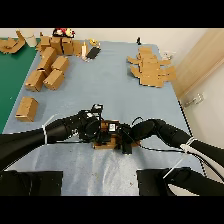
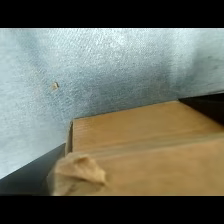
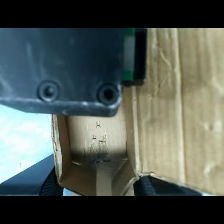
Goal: Fold the box.
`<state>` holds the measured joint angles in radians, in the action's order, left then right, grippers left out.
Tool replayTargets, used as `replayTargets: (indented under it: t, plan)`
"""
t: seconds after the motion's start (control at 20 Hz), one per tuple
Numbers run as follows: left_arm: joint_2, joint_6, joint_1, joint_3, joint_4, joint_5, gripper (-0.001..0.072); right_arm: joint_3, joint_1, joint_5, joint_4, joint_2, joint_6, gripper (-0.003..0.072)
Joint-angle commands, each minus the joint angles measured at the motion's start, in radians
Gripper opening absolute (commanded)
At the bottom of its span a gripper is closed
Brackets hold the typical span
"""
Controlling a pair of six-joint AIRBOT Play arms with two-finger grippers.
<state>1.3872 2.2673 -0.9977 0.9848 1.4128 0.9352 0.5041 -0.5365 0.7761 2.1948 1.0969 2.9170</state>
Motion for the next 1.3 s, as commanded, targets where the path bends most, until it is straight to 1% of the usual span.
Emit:
replayTargets:
  t: [0.0, 0.05, 0.1, 0.6, 0.65, 0.7, 0.75, 0.8, 1.0, 1.25]
  plan:
    - [0.002, 0.001, 0.0, 0.001, -0.002, 0.002, 0.037, 0.0, 0.001, 0.0, 0.0, 0.001, 0.0, 0.0416]
    - [0.002, -0.001, 0.0, 0.001, -0.002, 0.01, 0.0071, 0.0, 0.001, 0.0, 0.0, 0.001, 0.0, 0.0415]
    - [0.003, -0.004, 0.0, 0.001, -0.004, 0.01, 0.0012, 0.0, 0.001, 0.0, 0.0, 0.001, 0.0, 0.0415]
    - [0.003, -0.004, 0.0, 0.001, -0.03, 0.01, 0.0013, 0.0, 0.001, 0.0, 0.0, 0.001, 0.0, 0.0415]
    - [0.003, -0.004, 0.0, 0.001, -0.03, 0.01, 0.0039, 0.0, 0.001, 0.0, 0.0, 0.001, 0.0, 0.0416]
    - [0.003, -0.003, 0.0, 0.001, -0.031, 0.01, 0.0354, 0.0, 0.001, 0.0, 0.0, 0.001, 0.0, 0.0415]
    - [0.003, 0.007, 0.0, 0.001, -0.032, 0.01, 0.0569, 0.0, 0.001, 0.0, 0.0, 0.001, 0.0, 0.0416]
    - [0.003, 0.008, 0.0, 0.001, -0.033, 0.011, 0.0585, 0.0, 0.001, 0.0, 0.0, 0.001, 0.0, 0.0415]
    - [-0.007, 0.008, 0.001, 0.001, -0.037, 0.021, 0.0585, 0.0, 0.001, 0.0, 0.0, 0.001, 0.0, 0.0416]
    - [-0.087, 0.008, 0.022, 0.001, -0.037, 0.05, 0.0585, 0.0, 0.001, 0.0, 0.0, 0.001, 0.0, 0.0415]
